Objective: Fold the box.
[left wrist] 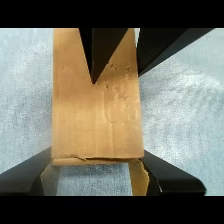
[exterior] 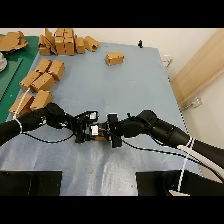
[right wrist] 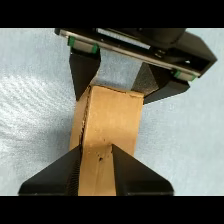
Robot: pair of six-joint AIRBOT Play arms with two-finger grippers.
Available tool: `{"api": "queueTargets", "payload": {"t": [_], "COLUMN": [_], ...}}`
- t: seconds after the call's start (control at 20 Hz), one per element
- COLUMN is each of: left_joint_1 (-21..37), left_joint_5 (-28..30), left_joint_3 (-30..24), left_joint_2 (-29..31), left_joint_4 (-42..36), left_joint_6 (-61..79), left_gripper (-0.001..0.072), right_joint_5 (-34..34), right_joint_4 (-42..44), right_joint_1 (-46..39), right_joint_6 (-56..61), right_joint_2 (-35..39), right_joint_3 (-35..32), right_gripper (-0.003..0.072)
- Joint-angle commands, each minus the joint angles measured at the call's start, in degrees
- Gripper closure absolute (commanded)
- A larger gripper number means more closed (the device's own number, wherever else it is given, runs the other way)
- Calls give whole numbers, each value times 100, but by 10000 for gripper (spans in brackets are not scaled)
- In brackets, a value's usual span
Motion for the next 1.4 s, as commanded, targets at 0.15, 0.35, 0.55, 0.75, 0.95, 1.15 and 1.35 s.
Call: {"api": "queueTargets", "payload": {"t": [0.15,0.35,0.55,0.75,0.95,1.15,1.35], "left_joint_1": [2,2,2,2,2,2,2], "left_joint_5": [31,31,31,31,33,33,33], "left_joint_3": [-2,-2,-2,-2,-2,-2,-2], "left_joint_2": [2,2,0,2,2,2,2], "left_joint_4": [-11,-11,-11,-11,-11,-11,-11], "left_joint_6": [-13,-13,-13,-13,-13,-13,-13], "left_gripper": [308,309,308,308,308,308,308], "right_joint_5": [-61,-76,-566,-656,-544,-485,-52], "right_joint_4": [-170,-466,-463,-348,-76,225,1528], "right_joint_1": [2,-9,-4,-7,-55,-127,-146], "right_joint_6": [251,951,1429,2345,5877,8708,9606], "right_joint_2": [264,767,977,1034,1488,1797,1744], "right_joint_3": [11,11,9,0,-4,-525,-1532], "right_gripper": [379,378,317,553,683,683,684]}}
